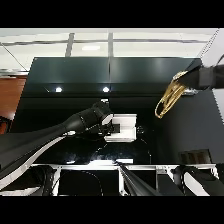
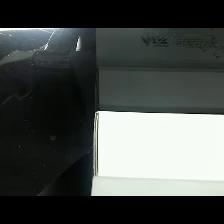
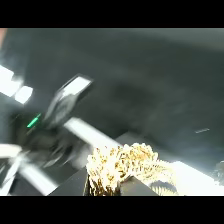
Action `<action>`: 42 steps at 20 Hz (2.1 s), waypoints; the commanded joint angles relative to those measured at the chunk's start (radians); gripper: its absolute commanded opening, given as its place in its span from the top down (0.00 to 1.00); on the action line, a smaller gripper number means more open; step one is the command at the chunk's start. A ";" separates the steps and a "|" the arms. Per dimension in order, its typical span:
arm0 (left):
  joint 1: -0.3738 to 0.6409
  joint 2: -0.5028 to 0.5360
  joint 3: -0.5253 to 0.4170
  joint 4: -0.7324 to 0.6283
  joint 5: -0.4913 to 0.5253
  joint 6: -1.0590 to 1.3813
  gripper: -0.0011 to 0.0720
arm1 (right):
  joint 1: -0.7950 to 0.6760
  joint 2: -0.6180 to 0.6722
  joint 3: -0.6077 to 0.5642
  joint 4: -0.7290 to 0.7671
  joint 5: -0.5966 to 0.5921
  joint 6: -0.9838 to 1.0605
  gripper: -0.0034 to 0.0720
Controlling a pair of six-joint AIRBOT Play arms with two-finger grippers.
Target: Fold the box and place the chain.
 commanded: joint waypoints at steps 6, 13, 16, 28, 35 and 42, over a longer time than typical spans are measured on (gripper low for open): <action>0.001 0.000 0.000 0.000 0.000 0.000 0.95 | 0.227 0.013 -0.124 0.155 -0.040 -0.034 0.95; 0.001 0.000 0.000 0.000 0.000 0.000 0.95 | 0.332 0.008 -0.126 0.154 -0.120 -0.034 0.95; 0.001 0.000 0.000 0.000 0.000 0.000 0.95 | 0.340 0.008 -0.155 0.152 -0.119 -0.019 0.95; 0.001 0.000 0.000 0.000 0.000 0.000 0.95 | 0.428 -0.037 -0.446 0.066 -0.377 0.064 0.95; 0.001 0.000 0.000 0.000 0.000 0.000 0.95 | 0.508 -0.060 -0.466 -0.044 -0.485 0.166 0.94; 0.001 0.000 0.000 0.000 0.000 0.000 0.95 | 0.394 -0.051 -0.428 -0.081 -0.368 0.149 0.41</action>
